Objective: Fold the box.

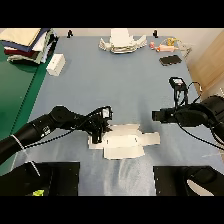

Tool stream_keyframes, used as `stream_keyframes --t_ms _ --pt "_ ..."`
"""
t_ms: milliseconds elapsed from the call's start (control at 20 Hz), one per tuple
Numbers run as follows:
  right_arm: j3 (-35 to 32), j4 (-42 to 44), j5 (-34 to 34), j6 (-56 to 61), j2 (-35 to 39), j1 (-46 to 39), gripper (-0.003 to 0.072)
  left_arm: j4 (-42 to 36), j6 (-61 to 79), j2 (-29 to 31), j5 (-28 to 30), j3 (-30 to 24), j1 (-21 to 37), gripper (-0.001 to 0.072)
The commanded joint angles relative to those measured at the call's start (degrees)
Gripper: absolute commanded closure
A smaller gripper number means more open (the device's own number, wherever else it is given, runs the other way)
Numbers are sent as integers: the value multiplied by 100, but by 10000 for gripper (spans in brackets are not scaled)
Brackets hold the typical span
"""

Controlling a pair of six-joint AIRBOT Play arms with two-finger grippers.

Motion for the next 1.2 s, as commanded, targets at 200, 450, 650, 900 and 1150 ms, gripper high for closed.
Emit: stream_keyframes --t_ms 200,450,650,900,1150 --pt "0 4 70 0 2 4 648 -33 -2 0 -46 -192 4 697" --pt "0 48 66 -2 2 4 648 -173 -2 2 -476 -240 4 696" --pt "0 146 0 -15 2 7 648 -170 0 2 -533 -240 13 696" --pt "-2 1172 -1036 -981 37 205 684 -173 -2 2 -540 -240 13 696" --pt "-103 1344 -1384 -2129 514 1709 685 -175 2 2 -538 -238 7 696"
